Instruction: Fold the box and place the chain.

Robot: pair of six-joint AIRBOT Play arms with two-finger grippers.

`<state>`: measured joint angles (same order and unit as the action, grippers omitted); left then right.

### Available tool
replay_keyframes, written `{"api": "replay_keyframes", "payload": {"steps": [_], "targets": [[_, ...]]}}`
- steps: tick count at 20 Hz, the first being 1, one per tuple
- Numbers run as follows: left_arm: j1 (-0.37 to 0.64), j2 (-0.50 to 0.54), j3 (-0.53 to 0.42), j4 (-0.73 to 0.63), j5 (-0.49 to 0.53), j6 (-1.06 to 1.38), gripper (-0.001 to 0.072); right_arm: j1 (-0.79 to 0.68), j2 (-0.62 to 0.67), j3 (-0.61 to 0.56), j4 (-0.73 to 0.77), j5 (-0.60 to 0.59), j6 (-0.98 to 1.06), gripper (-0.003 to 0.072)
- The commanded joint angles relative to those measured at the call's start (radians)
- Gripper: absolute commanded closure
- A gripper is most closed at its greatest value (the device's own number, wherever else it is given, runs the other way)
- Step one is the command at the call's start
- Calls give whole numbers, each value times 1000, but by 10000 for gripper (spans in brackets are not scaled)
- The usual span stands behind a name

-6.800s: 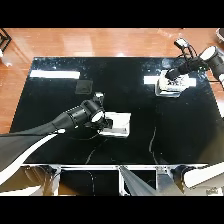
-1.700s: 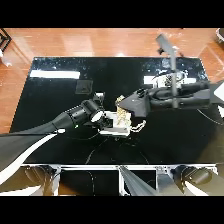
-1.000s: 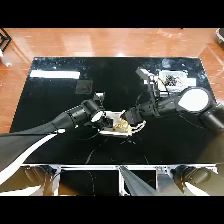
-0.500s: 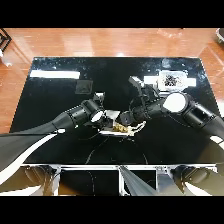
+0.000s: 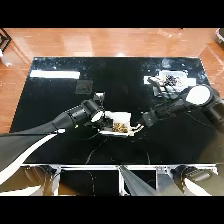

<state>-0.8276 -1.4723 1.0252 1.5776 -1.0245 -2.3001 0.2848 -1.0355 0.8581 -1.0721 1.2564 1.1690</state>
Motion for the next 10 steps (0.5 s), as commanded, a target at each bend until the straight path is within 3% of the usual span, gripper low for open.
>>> {"api": "replay_keyframes", "payload": {"steps": [1, 4, 10], "targets": [[0, 0, 0, 0, -1, 0, 687, -71, 8, -82, -90, -5, -223, -27], [0, 0, 0, 0, 0, 0, 687, -23, -19, -171, -46, -109, -494, -25], [0, 0, 0, -1, -2, 0, 687, 64, -138, -179, 17, -282, -922, -25]]}}
